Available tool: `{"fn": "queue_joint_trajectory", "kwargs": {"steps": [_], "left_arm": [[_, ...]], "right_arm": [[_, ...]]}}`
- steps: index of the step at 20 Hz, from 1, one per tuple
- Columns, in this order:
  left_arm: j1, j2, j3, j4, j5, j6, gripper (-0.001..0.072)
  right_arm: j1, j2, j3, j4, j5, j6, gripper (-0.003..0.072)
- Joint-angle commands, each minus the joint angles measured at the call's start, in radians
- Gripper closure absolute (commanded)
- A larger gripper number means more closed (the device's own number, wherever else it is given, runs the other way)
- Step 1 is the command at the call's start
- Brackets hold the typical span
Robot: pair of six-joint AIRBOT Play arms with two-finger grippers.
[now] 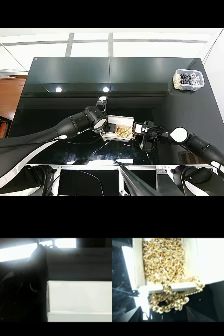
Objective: Fold the box and place the chain.
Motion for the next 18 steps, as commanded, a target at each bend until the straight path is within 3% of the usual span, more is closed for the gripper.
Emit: {"fn": "queue_joint_trajectory", "kwargs": {"steps": [1,7,8,10,11,12,18], "left_arm": [[0.0,0.0,-0.001,0.0,0.001,0.0,0.0678],[0.0,0.0,-0.001,0.0,0.001,0.0,0.0678],[0.0,0.0,-0.001,0.0,0.001,0.0,0.0678],[0.0,0.0,-0.001,0.0,0.001,0.0,0.0678],[0.0,0.0,-0.001,0.0,0.001,0.0,0.0678],[0.0,0.0,-0.001,0.0,0.001,0.0,0.0678],[0.0,0.0,-0.001,0.0,0.001,0.0,0.0678]], "right_arm": [[0.001,-0.027,-0.001,0.068,-0.046,-0.066,-0.0017],[0.008,-0.051,0.001,0.081,-0.066,-0.066,-0.0015],[0.01,-0.051,0.001,0.081,-0.066,-0.066,0.007],[0.01,-0.051,0.001,0.081,-0.064,-0.063,0.0433],[0.01,-0.051,0.001,0.081,-0.063,-0.06,0.0554],[0.01,-0.051,0.001,0.08,-0.058,-0.059,0.0625],[0.009,0.017,0.002,0.073,-0.005,0.095,0.0626]]}}
